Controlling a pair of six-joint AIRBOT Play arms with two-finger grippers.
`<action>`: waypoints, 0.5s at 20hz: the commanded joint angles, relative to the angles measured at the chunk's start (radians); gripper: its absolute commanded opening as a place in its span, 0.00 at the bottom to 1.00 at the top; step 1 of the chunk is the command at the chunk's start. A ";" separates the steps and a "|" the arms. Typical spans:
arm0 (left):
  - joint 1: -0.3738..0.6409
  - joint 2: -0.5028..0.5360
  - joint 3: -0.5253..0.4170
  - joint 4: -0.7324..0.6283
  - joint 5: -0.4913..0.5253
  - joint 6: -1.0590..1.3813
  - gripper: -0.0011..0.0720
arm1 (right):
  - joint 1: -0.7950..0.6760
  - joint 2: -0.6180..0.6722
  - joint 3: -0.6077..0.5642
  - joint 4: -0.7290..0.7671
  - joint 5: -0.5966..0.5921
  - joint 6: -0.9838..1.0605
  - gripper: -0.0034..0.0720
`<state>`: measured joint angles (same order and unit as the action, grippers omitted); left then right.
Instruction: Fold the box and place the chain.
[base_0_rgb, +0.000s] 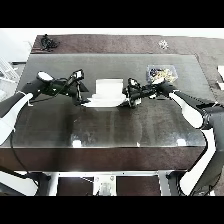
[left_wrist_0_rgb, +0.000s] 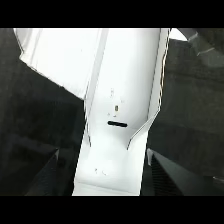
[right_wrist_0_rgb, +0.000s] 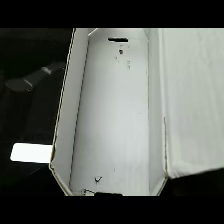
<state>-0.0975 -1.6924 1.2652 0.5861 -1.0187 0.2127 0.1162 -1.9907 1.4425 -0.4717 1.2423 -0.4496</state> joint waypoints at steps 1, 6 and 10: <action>0.010 -0.008 -0.004 -0.017 0.004 0.039 0.93 | 0.001 0.000 0.000 0.000 0.000 0.000 0.81; 0.006 -0.015 -0.004 -0.016 -0.030 0.050 0.93 | 0.001 0.000 0.000 0.000 0.000 0.000 0.81; -0.015 -0.053 -0.004 -0.015 -0.034 0.055 0.93 | 0.001 0.000 0.000 0.000 0.000 0.000 0.81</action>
<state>-0.1013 -1.7241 1.2617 0.5709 -1.0462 0.2600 0.1162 -1.9907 1.4425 -0.4717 1.2423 -0.4496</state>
